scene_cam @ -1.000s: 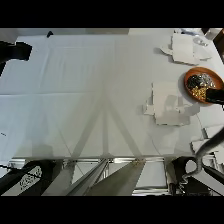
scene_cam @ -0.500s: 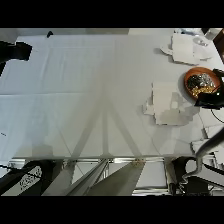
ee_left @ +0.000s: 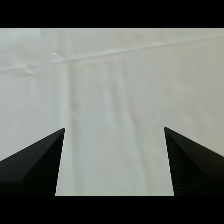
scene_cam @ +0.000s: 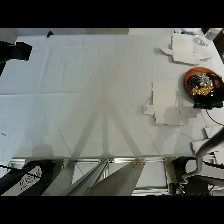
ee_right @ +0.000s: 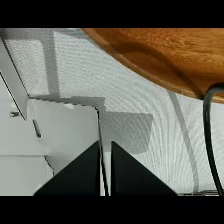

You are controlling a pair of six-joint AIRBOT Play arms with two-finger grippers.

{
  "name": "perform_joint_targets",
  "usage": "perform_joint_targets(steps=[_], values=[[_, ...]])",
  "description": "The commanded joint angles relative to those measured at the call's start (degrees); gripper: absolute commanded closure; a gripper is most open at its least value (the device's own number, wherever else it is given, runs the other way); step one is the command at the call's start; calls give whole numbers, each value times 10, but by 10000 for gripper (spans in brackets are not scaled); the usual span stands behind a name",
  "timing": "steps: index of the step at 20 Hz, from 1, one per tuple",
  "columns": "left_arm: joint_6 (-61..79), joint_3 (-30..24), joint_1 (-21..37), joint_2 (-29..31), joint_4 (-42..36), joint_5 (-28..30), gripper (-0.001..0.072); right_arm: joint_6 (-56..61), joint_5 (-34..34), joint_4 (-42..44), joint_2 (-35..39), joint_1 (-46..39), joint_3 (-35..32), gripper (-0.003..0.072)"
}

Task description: Fold the box and place the chain.

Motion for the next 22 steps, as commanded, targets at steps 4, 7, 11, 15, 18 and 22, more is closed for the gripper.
perform_joint_targets(steps=[4,7,11,15,18,22], values=[[0,1,0,0,0,0,13,-56,9,18,-3,5,0,676],[0,1,0,0,0,0,13,-76,24,21,14,40,0,676],[0,1,0,0,0,0,13,-97,5,97,58,110,0,676],[0,1,0,0,0,0,13,-138,-7,258,95,165,0,676],[0,1,0,0,0,0,13,-168,-28,353,113,201,0,676],[0,1,0,0,0,0,13,-235,-101,449,115,258,-2,676]])
